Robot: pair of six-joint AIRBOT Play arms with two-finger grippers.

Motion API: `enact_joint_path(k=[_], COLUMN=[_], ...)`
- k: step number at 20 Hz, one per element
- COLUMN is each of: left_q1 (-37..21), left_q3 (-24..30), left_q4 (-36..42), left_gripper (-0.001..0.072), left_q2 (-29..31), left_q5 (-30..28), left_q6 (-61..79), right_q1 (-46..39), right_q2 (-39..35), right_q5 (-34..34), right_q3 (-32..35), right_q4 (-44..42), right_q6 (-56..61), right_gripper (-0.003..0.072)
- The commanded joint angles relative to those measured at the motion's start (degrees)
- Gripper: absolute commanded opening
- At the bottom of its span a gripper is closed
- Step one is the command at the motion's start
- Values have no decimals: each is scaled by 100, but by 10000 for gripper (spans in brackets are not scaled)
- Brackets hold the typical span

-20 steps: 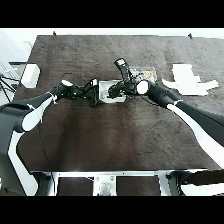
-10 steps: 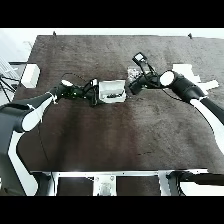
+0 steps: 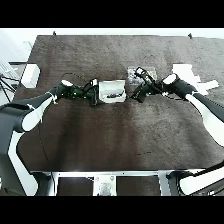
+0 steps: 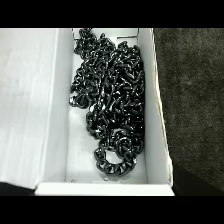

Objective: Fold the box and place the chain.

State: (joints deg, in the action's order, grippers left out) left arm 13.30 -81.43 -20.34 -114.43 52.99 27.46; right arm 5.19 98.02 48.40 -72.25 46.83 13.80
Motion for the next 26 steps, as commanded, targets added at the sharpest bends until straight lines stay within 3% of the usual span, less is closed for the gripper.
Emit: enact_joint_path(k=[1, 10, 12, 14, 17, 26], left_q1=[0, 0, -2, 0, 0, 0], left_q3=[2, 2, 2, 2, 2, 2], left_q4=[-2, -2, -2, -2, -2, -2], left_gripper=[418, 418, 418, 418, 418, 418], left_q2=[0, 0, 0, 0, 0, 0], left_q5=[0, -2, 0, -2, 0, -2], left_q6=[0, 0, 0, 0, 0, 0], right_q1=[-39, 0, 0, 0, 0, -2], right_q2=[516, 953, 1010, 1010, 990, -122], right_q5=[577, 817, 756, 741, 782, 1086], right_q3=[-439, -835, -929, -949, -970, -1012], right_q4=[-511, -527, -511, -498, -321, -72], right_q6=[-570, -330, -186, -181, 0, 378], right_gripper=[422, 408, 309, 147, 6, 11])
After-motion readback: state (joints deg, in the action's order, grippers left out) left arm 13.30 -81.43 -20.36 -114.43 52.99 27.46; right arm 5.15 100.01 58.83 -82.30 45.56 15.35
